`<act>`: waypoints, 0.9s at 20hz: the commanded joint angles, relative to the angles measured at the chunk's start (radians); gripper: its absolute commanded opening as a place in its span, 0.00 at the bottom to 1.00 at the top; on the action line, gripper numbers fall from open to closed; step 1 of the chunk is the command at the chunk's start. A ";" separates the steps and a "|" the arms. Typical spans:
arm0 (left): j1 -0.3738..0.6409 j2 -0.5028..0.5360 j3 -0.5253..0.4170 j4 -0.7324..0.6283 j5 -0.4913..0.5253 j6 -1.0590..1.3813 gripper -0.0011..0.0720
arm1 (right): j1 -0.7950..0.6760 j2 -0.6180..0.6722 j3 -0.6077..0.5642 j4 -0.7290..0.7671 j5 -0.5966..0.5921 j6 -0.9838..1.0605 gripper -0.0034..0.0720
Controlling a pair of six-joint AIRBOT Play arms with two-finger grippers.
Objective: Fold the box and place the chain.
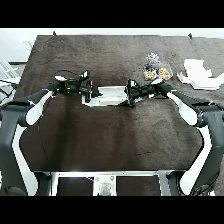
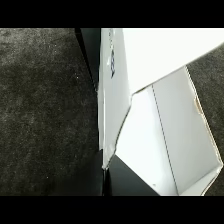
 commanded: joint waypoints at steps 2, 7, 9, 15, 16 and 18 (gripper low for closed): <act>0.000 0.000 0.000 0.000 0.000 0.000 0.04 | -0.001 0.001 0.001 0.004 -0.001 0.003 0.87; 0.000 0.000 0.000 0.000 0.000 0.000 0.04 | -0.001 0.001 0.001 0.004 0.002 0.003 0.81; 0.000 0.000 0.000 0.000 0.000 0.000 0.04 | -0.001 0.001 0.001 0.005 0.009 0.003 0.80; 0.000 0.000 0.000 0.000 0.000 0.000 0.04 | -0.009 0.001 0.008 0.037 0.016 0.000 0.95; 0.000 0.000 0.000 0.000 0.000 0.000 0.04 | -0.009 0.001 0.010 0.040 0.029 0.000 0.99; 0.000 0.000 0.000 0.000 0.000 0.000 0.04 | -0.009 0.001 0.011 0.038 0.033 0.000 0.99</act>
